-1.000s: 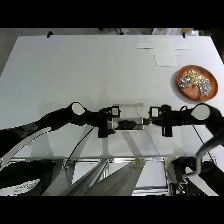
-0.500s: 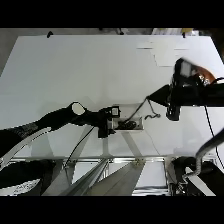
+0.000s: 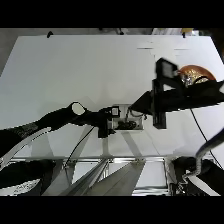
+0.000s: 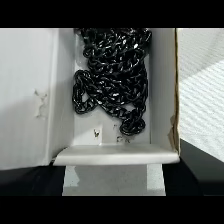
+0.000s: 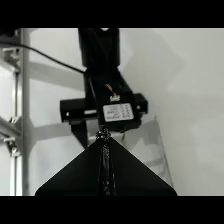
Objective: Fold the box and place the chain.
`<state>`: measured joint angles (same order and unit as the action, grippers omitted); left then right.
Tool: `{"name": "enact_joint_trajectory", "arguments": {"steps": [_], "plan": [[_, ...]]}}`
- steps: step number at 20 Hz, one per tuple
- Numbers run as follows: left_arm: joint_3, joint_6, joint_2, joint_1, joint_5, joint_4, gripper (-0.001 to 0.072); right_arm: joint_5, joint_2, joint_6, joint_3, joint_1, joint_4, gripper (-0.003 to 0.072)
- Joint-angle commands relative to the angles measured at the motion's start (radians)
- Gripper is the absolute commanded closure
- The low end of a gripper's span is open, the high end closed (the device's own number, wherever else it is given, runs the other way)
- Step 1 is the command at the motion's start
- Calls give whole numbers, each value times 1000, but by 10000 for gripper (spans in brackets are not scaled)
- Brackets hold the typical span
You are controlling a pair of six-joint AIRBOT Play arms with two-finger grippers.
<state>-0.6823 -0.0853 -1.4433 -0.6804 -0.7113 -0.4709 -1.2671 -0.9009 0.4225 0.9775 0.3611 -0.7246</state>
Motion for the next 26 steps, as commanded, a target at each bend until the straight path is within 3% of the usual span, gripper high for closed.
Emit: {"name": "enact_joint_trajectory", "arguments": {"steps": [1, 7, 10, 13, 15, 18, 20, 26], "plan": [[1, 0, 0, -1, 0, 0, 456, 0, -71, 45, 0, 64, -61, 670], [1, 0, 0, -1, 0, 0, 456, 4, -209, 52, -2, 128, -143, 669], [1, 0, 0, -1, 0, 0, 456, 61, -240, 78, -42, 130, -196, 666], [1, 0, 0, -1, 0, 0, 456, 107, -248, 76, -90, 132, -183, 552], [1, 0, 0, -1, 0, 0, 456, 100, -245, 75, -92, 129, -153, 404], [1, 0, 0, -1, 0, 0, 456, 71, -194, 74, -60, 64, -105, 410], [1, 0, 0, -1, 0, 0, 456, 43, -134, 48, -40, -30, -117, 468], [1, 0, 0, -1, 0, 0, 456, 71, -111, -2, -79, -288, -290, 467]]}}
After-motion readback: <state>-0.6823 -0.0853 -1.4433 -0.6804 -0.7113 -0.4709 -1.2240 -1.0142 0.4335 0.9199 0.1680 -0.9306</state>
